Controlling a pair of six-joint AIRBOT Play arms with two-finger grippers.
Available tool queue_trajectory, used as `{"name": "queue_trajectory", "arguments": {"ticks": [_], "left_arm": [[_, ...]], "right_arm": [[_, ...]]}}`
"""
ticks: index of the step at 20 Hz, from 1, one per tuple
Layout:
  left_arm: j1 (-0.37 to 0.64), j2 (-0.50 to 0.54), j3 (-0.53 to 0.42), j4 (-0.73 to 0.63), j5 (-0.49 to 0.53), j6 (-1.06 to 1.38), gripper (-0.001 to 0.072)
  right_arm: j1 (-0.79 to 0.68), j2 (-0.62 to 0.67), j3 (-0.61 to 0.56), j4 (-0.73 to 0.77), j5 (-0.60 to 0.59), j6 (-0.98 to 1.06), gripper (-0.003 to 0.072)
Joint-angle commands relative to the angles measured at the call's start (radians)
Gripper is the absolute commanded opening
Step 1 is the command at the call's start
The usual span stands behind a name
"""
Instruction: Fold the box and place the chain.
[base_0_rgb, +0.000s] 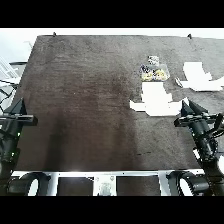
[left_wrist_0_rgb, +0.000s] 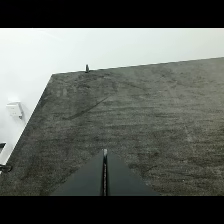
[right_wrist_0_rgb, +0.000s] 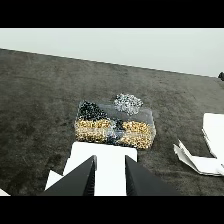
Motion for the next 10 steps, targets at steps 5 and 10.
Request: {"name": "queue_trajectory", "arguments": {"ticks": [5,10], "left_arm": [[0.0,0.0,0.001,0.0,0.0,0.0,0.0021],[0.0,0.0,0.001,0.0,0.0,0.0,0.0021]], "right_arm": [[0.0,0.001,0.0,0.004,0.0,0.005,0.0228],[-0.001,-0.017,0.072,0.0,-0.054,0.019,0.0278]]}}
